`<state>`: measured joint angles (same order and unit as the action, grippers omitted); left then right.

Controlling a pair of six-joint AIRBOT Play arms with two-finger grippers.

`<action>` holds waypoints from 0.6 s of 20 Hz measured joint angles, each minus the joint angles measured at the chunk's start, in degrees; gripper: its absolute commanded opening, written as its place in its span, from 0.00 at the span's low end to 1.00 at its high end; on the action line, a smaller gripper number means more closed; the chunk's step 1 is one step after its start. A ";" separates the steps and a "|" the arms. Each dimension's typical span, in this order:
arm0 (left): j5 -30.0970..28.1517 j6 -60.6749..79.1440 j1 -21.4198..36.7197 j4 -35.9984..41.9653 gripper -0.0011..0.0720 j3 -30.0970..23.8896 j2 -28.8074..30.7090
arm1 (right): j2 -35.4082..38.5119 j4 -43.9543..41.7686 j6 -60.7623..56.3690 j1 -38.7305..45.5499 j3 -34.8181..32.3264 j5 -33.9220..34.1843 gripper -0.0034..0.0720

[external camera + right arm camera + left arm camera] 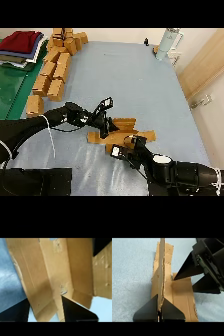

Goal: Fold the box.

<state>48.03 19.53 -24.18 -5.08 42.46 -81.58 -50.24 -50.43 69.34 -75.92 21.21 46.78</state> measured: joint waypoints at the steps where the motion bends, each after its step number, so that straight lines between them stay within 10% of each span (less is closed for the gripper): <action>1: 0.00 0.00 0.00 0.00 0.03 0.00 0.00 | -0.17 1.77 -0.92 -0.04 0.24 -0.11 0.81; 12: 0.04 0.02 0.00 0.00 0.03 0.00 0.00 | 2.97 7.91 -11.50 0.81 1.73 2.78 0.82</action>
<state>48.07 19.55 -24.18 -5.08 42.46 -81.58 -47.27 -42.52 57.84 -75.11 22.94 49.56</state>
